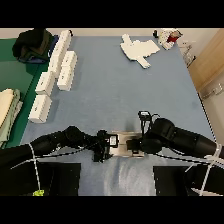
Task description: Fold the box.
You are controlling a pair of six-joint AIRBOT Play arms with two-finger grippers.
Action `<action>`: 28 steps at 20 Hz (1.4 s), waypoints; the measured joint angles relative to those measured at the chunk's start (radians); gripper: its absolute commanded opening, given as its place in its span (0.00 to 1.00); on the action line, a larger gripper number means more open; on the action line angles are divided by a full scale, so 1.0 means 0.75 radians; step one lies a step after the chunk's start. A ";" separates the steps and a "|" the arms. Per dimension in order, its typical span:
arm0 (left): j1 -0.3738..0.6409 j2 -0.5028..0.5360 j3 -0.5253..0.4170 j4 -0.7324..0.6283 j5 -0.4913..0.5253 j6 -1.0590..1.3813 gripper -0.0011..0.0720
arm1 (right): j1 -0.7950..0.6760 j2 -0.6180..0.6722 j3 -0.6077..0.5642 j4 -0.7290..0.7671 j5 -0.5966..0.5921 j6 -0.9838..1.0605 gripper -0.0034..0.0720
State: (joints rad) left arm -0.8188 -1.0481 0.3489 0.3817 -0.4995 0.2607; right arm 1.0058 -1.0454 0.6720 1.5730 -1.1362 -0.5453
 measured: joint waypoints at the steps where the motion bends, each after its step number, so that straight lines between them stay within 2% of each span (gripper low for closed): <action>1: 0.000 0.000 0.000 0.000 0.000 0.000 0.57 | 0.021 -0.025 0.011 -0.024 -0.006 0.043 0.53; 3: 0.000 0.000 0.000 0.000 0.000 0.000 0.57 | 0.044 -0.056 0.023 -0.056 -0.015 0.097 0.39; 5: 0.000 0.000 0.000 0.000 -0.001 -0.003 0.57 | 0.058 -0.074 0.031 -0.078 -0.036 0.132 0.14; 6: 0.000 0.000 0.000 0.000 -0.001 -0.005 0.57 | 0.061 -0.079 0.033 -0.090 -0.048 0.144 0.05; 15: 0.001 0.001 0.000 -0.001 -0.001 -0.001 0.57 | 0.071 -0.092 0.038 -0.103 -0.045 0.170 0.05; 16: 0.001 0.001 0.000 -0.001 -0.001 -0.001 0.57 | 0.071 -0.092 0.038 -0.103 -0.045 0.170 0.07; 18: 0.000 0.001 0.000 0.000 -0.001 0.001 0.57 | 0.072 -0.094 0.037 -0.098 -0.013 0.171 0.65; 19: 0.000 0.001 0.000 0.001 0.003 0.005 0.57 | 0.072 -0.094 0.039 -0.091 0.015 0.168 0.67; 24: 0.000 0.001 0.000 -0.001 0.002 0.005 0.57 | 0.071 -0.077 0.038 -0.091 -0.032 0.167 0.67; 28: 0.000 0.000 0.000 -0.001 0.001 0.002 0.57 | 0.071 0.026 0.038 -0.091 -0.078 0.162 0.67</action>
